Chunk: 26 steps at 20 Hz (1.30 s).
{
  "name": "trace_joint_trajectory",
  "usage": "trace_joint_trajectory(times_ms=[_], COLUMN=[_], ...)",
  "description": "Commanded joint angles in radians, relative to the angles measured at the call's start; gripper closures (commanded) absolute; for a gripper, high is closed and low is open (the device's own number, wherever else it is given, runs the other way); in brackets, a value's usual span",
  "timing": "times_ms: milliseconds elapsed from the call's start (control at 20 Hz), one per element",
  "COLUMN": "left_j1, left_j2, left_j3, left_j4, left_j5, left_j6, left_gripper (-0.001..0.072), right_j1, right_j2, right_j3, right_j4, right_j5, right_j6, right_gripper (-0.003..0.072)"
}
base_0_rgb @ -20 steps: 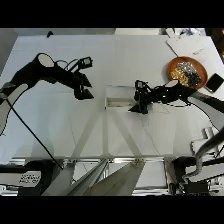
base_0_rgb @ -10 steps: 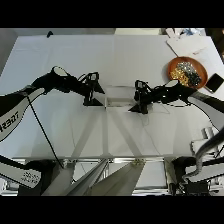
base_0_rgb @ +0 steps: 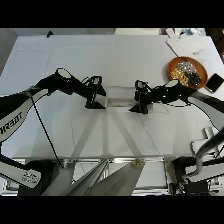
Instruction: Fold the box and place the chain.
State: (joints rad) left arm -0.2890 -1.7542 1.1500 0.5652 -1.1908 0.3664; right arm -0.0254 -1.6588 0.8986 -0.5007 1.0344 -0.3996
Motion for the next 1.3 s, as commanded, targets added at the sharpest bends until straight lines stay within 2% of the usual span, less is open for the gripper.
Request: trace_joint_trajectory(times_ms=[0, 500, 700, 1150, 1200, 1250], left_j1=[-0.002, -0.025, -0.055, -0.114, -0.114, -0.114], left_j2=[0.0, 0.0, -0.003, -0.065, -0.065, -0.065], left_j3=[0.0, 0.0, 0.0, -0.001, -0.001, -0.001], left_j4=[0.028, 0.027, 0.026, 0.042, 0.042, 0.042], left_j5=[-0.01, 0.018, 0.091, 0.118, 0.119, 0.117], left_j6=[-0.024, -0.174, -0.236, -0.278, -0.282, -0.282], left_gripper=[0.0013, 0.0013, 0.0013, 0.0019, 0.0039, 0.0136], right_j1=[0.0, 0.0, 0.0, 0.0, 0.0, 0.0], right_j2=[0.0, 0.0, 0.0, 0.0, 0.0, 0.0], right_j3=[0.0, 0.0, 0.0, 0.0, 0.0, 0.0], right_j4=[0.001, 0.001, 0.001, 0.001, 0.001, 0.001], right_j5=[-0.001, -0.001, -0.001, -0.001, -0.001, -0.001], right_j6=[0.002, 0.002, 0.002, 0.002, 0.002, 0.002], right_gripper=[0.0275, 0.0275, 0.0275, 0.0275, 0.0275, 0.0275])
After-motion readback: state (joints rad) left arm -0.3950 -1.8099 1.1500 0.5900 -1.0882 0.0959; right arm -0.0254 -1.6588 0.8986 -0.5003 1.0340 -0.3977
